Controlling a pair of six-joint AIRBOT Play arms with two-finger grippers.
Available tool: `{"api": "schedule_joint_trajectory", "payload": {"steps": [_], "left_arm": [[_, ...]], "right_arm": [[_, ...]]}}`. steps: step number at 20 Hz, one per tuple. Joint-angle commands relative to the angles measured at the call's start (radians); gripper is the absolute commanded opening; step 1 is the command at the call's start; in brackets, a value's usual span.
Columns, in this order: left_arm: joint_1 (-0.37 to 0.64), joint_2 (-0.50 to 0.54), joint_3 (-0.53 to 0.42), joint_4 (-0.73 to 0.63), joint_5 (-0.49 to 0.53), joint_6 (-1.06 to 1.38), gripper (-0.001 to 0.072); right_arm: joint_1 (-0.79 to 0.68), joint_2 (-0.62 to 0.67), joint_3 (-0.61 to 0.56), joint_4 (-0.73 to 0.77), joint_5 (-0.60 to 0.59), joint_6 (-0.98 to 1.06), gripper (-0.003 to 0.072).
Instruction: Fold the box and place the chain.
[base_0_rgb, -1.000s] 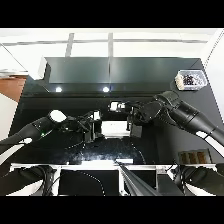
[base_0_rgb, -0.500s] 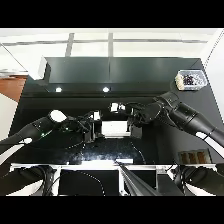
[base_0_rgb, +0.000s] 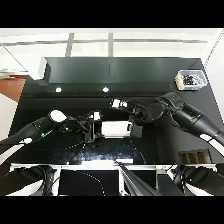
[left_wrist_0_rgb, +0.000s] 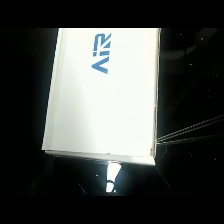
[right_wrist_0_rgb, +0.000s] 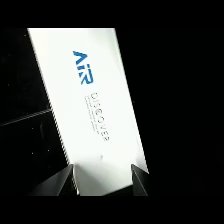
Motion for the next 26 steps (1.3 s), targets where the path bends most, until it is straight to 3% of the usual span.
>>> {"api": "schedule_joint_trajectory", "payload": {"steps": [1, 3, 4, 5, 8, 10, 17, 26], "left_arm": [[0.000, 0.000, 0.001, 0.000, 0.002, 0.000, 0.0269], [0.000, 0.000, 0.001, 0.000, 0.003, 0.000, 0.0269], [0.001, 0.000, 0.001, 0.000, 0.003, 0.000, 0.0269], [0.001, 0.000, 0.001, 0.000, 0.003, 0.000, 0.0271], [0.001, 0.000, 0.001, 0.000, 0.002, 0.000, 0.0270], [0.001, 0.000, 0.001, 0.000, 0.002, 0.000, 0.0271], [0.001, 0.000, 0.001, 0.000, 0.002, 0.000, 0.0271], [0.001, 0.000, 0.001, 0.000, 0.002, 0.000, 0.0271]], "right_arm": [[-0.034, 0.064, 0.002, -0.021, -0.045, 0.137, 0.0436], [-0.101, 0.092, -0.012, 0.009, -0.108, 0.250, 0.0407], [-0.140, 0.097, -0.031, 0.051, -0.115, 0.283, 0.0238], [-0.182, 0.097, -0.054, 0.128, -0.109, 0.288, 0.0010], [-0.268, 0.095, -0.142, 0.484, 0.029, 0.275, 0.0017], [-0.260, 0.066, -0.166, 0.612, 0.071, 0.269, 0.0017], [-0.206, -0.081, -0.166, 0.632, 0.048, 0.285, 0.0018], [-0.200, -0.182, -0.166, 0.610, 0.071, 0.284, 0.0018]]}}
